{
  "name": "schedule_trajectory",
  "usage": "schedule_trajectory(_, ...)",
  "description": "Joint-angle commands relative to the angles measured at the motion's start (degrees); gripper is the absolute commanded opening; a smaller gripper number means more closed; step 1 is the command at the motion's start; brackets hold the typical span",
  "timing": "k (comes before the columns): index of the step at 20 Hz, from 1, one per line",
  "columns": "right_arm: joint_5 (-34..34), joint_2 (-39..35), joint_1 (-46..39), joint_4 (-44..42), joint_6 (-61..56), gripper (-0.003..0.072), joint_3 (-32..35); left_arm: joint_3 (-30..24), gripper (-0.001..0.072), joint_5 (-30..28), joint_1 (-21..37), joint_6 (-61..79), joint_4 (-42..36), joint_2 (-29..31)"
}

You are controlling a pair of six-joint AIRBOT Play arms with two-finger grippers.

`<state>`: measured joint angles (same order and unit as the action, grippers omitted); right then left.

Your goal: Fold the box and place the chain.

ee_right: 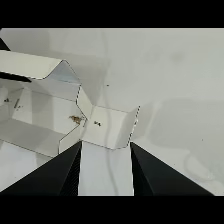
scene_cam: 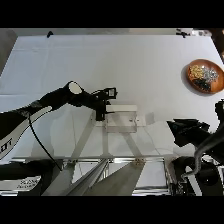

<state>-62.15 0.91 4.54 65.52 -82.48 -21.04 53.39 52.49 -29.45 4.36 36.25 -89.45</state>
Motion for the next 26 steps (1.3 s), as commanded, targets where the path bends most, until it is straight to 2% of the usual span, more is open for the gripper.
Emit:
schedule_trajectory(1,0.0,0.0,0.0,0.0,0.0,0.0339,0.0,0.0,0.0011,0.2,0.0,-2.3,0.9,0.1)
schedule_trajectory(12,0.0,0.0,0.0,0.1,0.0,0.0339,0.0,0.0,0.0012,-0.7,-0.1,-7.4,4.1,2.4)
schedule_trajectory(17,0.0,0.0,0.0,0.1,0.0,0.0339,0.0,0.0,0.0012,-0.9,-0.3,-12.1,8.8,2.8)
schedule_trajectory(26,0.0,0.0,0.0,0.0,0.0,0.0339,0.0,0.0,0.0014,-0.9,-0.3,-13.6,8.8,2.8)
